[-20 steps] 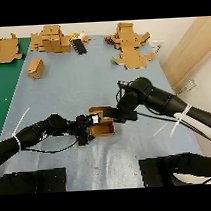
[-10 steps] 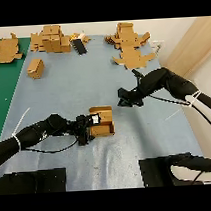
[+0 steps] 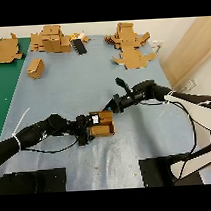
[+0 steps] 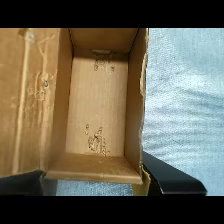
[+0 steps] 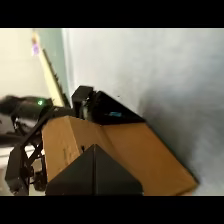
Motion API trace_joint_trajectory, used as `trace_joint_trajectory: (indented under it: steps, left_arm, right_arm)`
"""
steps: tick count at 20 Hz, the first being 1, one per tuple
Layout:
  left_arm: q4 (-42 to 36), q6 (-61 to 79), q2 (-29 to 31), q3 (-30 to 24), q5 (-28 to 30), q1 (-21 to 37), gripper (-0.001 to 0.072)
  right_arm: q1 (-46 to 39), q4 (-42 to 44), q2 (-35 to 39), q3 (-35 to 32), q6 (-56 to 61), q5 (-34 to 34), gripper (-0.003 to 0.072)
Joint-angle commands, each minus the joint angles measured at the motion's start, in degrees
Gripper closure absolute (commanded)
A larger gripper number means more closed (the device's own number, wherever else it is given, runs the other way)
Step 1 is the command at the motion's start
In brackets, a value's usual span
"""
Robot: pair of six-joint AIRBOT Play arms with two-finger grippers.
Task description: Fold the box.
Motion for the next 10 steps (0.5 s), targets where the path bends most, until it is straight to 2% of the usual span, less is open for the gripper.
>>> trace_joint_trajectory:
  steps: [1, 6, 10]
  left_arm:
    - [0.0, 0.0, -0.02, 0.04, -0.02, 0.0, 0.0113]
    - [0.0, 0.0, -0.02, 0.04, 0.02, 0.0, 0.0113]
    - [0.02, 0.0, -0.02, 0.04, 0.0, 0.0, 0.0112]
  right_arm:
    - [2.78, 4.61, -0.31, -3.32, -11.63, -3.58, 0.0686]
    - [2.64, 4.81, 10.12, -16.46, -23.67, 1.16, 0.0685]
    - [5.42, -0.2, 20.28, -23.26, -26.18, 13.62, 0.0684]
